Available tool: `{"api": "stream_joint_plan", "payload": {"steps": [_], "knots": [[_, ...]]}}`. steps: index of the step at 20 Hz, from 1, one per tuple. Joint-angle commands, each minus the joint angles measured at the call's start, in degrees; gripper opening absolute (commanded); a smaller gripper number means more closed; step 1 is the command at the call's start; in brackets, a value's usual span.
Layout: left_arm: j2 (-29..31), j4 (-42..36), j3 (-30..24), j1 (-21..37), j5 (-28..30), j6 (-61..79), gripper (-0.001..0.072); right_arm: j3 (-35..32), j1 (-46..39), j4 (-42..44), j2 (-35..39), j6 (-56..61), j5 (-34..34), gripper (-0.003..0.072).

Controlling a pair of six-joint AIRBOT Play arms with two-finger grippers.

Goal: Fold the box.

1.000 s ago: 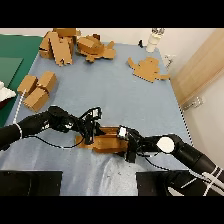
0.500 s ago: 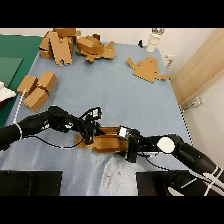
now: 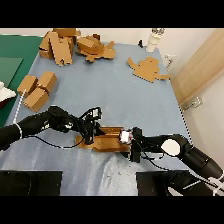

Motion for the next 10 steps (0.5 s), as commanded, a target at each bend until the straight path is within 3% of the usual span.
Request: {"api": "stream_joint_plan", "payload": {"steps": [1, 10], "knots": [[0.0, 0.0, 0.0, 0.0, 0.0, 0.0, 0.0015, 0.1, 0.0, -2.1, -0.9, 0.1, -0.8, 0.0705], [0.0, 0.0, 0.0, 0.0, 0.0, 0.0, 0.0015, 0.8, 0.0, -2.8, -1.0, 0.1, -2.6, 0.0706]]}}
